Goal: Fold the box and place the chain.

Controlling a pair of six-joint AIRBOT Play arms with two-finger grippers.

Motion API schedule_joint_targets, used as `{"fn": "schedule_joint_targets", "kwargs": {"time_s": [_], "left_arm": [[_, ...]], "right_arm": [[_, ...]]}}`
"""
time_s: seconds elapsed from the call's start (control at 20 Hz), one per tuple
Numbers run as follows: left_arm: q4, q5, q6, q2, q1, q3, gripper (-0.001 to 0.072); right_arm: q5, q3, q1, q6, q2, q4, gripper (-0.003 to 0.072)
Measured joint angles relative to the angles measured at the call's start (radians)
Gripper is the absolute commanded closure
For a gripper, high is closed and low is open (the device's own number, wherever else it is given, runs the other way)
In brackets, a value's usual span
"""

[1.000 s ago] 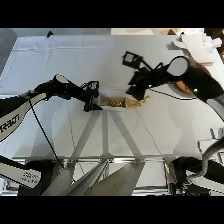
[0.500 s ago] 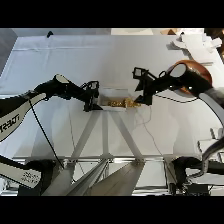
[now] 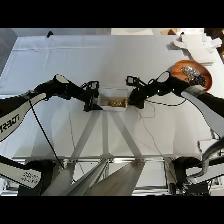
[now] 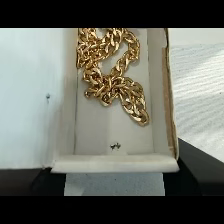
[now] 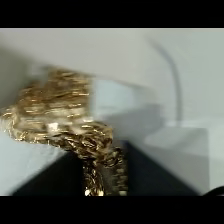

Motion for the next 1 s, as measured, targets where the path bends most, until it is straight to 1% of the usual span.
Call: {"fn": "schedule_joint_targets", "kwargs": {"time_s": [0.05, 0.2, 0.3, 0.45, 0.6, 0.75, 0.85, 1.0], "left_arm": [[0.000, 0.000, 0.000, 0.000, 0.000, 0.000, 0.0499], [0.002, -0.001, 0.001, 0.000, 0.000, 0.000, 0.0499], [0.001, -0.001, 0.000, 0.000, 0.000, 0.000, 0.0499], [0.001, 0.000, 0.000, 0.000, 0.000, 0.000, 0.0499], [-0.001, 0.000, 0.000, 0.000, -0.001, 0.000, 0.0499], [0.000, 0.000, 0.000, 0.000, -0.001, 0.000, 0.0499], [0.000, 0.000, 0.000, 0.000, -0.001, 0.000, 0.0499], [0.000, 0.000, 0.000, 0.000, -0.001, 0.000, 0.0499]], "right_arm": [[-0.005, 0.000, 0.002, 0.000, -0.006, 0.001, 0.0675], [-0.014, 0.000, 0.007, 0.013, -0.011, -0.041, 0.0677], [-0.020, -0.002, 0.008, 0.056, -0.006, -0.050, 0.0677], [-0.049, -0.004, 0.011, 0.136, 0.018, -0.112, 0.0678], [-0.048, -0.006, 0.011, 0.181, 0.062, -0.206, 0.0678], [-0.066, -0.006, 0.008, 0.211, 0.118, -0.261, 0.0678], [-0.079, -0.004, 0.008, 0.235, 0.164, -0.245, 0.0678], [-0.067, -0.004, 0.009, 0.265, 0.234, -0.240, 0.0678]]}}
